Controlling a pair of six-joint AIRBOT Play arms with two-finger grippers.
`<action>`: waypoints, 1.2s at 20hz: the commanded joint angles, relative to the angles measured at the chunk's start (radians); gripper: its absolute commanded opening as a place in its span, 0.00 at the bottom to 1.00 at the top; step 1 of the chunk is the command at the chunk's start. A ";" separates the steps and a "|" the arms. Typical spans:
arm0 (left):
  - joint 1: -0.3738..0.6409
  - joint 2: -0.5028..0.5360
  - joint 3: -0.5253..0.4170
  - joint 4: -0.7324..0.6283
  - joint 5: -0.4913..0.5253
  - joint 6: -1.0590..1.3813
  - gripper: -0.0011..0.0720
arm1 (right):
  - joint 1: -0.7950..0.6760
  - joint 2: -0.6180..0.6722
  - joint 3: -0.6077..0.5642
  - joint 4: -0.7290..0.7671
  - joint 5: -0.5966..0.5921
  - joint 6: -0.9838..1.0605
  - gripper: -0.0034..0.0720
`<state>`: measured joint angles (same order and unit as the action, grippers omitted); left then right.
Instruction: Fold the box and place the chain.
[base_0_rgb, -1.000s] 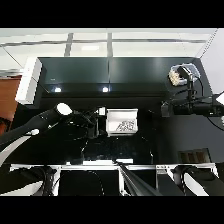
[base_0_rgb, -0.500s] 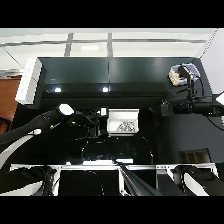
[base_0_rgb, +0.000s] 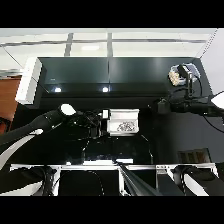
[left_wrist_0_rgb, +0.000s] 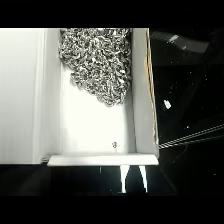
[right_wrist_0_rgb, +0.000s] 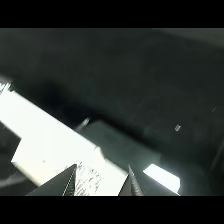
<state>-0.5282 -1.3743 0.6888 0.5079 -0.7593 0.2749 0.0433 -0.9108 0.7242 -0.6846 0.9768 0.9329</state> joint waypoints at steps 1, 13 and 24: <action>-0.003 -0.001 0.002 -0.005 0.004 0.008 0.62 | 0.079 -0.024 -0.035 0.000 -0.257 0.045 0.92; -0.003 -0.001 0.002 -0.004 0.004 0.008 0.56 | 0.163 -0.228 0.028 0.040 0.048 -0.501 0.96; -0.003 -0.001 0.002 -0.004 0.004 0.008 0.56 | 0.271 -0.235 0.061 -0.051 0.040 -0.822 0.96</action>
